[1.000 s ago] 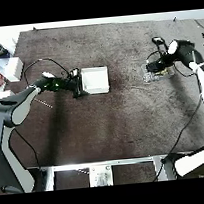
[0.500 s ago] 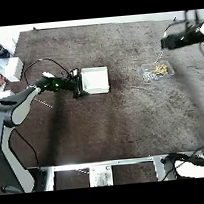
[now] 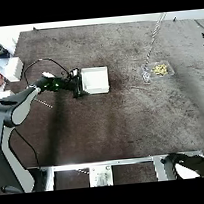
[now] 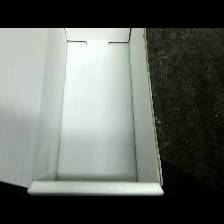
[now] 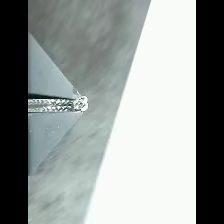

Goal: Fold the box and place the chain.

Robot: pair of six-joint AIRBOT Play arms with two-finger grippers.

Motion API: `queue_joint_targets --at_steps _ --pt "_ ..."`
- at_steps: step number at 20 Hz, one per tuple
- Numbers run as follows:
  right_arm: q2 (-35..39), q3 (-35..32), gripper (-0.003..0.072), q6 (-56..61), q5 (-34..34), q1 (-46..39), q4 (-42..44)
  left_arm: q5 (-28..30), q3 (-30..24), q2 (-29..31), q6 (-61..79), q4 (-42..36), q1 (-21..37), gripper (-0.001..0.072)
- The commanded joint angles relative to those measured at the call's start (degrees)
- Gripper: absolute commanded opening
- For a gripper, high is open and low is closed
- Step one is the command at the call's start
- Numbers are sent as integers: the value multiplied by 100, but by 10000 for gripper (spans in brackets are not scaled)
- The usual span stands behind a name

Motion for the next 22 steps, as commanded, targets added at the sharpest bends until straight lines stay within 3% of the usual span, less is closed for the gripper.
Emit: queue_joint_targets --at_steps 1,12,22 --pt "13 120 -23 -15 -396 691 15 0 2 0 2 2 0 366" --pt "-1054 107 -23 -7 -111 2111 42 0 2 0 2 2 0 366" --pt "-2518 -791 -22 11 -190 2511 461 2 0 0 2 0 0 366"
